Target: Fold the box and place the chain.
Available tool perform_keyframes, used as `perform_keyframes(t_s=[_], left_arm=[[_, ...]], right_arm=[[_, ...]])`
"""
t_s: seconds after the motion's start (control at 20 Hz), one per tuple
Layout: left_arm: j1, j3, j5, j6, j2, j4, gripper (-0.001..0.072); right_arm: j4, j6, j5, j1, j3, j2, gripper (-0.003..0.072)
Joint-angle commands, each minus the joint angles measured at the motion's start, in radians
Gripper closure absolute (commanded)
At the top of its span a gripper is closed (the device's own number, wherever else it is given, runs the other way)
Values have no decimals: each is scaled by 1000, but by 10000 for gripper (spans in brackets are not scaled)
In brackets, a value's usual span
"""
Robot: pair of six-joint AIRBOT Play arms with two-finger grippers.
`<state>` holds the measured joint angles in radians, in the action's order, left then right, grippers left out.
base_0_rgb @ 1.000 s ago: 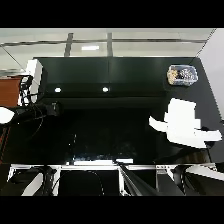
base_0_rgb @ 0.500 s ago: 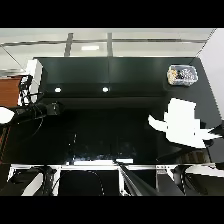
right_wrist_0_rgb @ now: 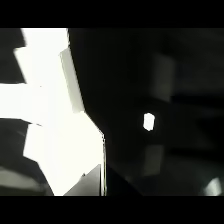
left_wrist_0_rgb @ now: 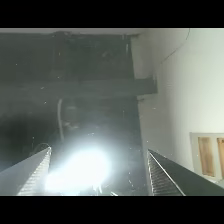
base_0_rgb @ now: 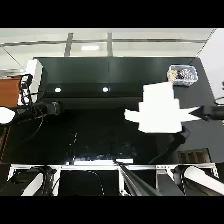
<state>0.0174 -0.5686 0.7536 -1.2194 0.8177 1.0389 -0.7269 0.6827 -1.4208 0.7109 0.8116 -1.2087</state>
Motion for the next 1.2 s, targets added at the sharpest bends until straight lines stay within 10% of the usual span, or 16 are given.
perform_keyframes(t_s=[0.0,0.3,0.8,1.15], left_arm=[[-71,0,-43,42,23,-70,1],[-181,-109,82,296,325,-494,2],[-164,-410,570,494,789,-551,3],[-167,-500,746,676,873,-344,369]], right_arm=[[311,-121,220,-207,-221,169,674],[502,-137,702,-737,-470,246,674],[521,-106,730,-944,-474,246,674],[521,-95,735,-943,-474,246,674]])
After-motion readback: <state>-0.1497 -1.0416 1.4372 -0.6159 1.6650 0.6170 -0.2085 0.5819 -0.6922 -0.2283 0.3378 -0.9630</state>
